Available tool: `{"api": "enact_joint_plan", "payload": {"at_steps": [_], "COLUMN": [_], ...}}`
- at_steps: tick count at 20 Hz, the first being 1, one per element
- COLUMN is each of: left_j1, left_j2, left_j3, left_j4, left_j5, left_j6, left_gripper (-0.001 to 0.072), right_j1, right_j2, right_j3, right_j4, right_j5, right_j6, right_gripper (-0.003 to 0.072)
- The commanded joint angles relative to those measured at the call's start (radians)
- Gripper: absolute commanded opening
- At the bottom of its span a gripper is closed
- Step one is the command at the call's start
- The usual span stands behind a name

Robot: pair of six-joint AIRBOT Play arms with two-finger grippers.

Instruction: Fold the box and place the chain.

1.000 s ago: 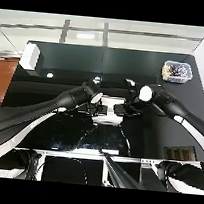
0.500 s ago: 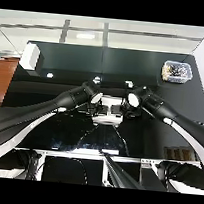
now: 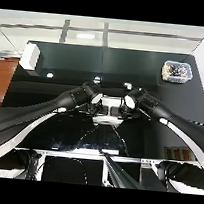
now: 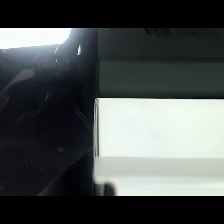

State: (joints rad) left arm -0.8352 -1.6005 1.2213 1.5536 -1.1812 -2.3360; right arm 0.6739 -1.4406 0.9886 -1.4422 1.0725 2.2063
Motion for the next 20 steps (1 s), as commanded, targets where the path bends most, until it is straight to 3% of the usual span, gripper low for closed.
{"api": "enact_joint_plan", "payload": {"at_steps": [1, 2, 3, 6, 7, 8, 14, 16, 18, 20], "left_j1": [0.0, 0.0, 0.0, 0.0, 0.0, 0.0, 0.0, 0.0, 0.0, 0.0], "left_j2": [0.0, 0.0, 0.0, 0.0, 0.0, 0.0, 0.0, 0.0, 0.0, 0.0], "left_j3": [0.0, 0.0, 0.0, 0.0, 0.0, 0.0, 0.0, 0.0, 0.0, 0.0], "left_j4": [-0.002, -0.002, -0.002, -0.002, -0.002, -0.002, -0.002, -0.002, -0.002, -0.002], "left_j5": [-0.006, -0.005, -0.005, -0.006, -0.006, -0.006, -0.005, -0.005, -0.006, -0.006], "left_j6": [-0.003, -0.003, -0.003, -0.002, -0.003, -0.003, -0.003, -0.003, -0.003, -0.003], "left_gripper": [0.0025, 0.0025, 0.0025, 0.0025, 0.0025, 0.0025, 0.0025, 0.0025, 0.0025, 0.0025], "right_j1": [0.0, -0.001, 0.0, 0.0, -0.001, -0.001, -0.011, -0.051, -0.104, -0.201], "right_j2": [0.001, 0.001, 0.001, 0.003, 0.008, 0.018, 0.217, 0.328, 0.389, 0.391], "right_j3": [0.006, 0.006, 0.006, 0.006, 0.009, 0.014, 0.098, 0.102, 0.102, 0.092], "right_j4": [0.016, 0.016, 0.012, 0.012, 0.011, 0.003, -0.06, -0.218, -0.486, -0.683], "right_j5": [-0.008, -0.007, -0.007, -0.005, -0.002, 0.005, 0.19, 0.229, 0.221, 0.119], "right_j6": [0.008, 0.007, 0.007, 0.007, 0.006, -0.002, -0.227, -0.24, -0.24, -0.238], "right_gripper": [0.0166, 0.0059, 0.0015, 0.0017, 0.0082, 0.0281, 0.0306, 0.0307, 0.0307, 0.0307]}}
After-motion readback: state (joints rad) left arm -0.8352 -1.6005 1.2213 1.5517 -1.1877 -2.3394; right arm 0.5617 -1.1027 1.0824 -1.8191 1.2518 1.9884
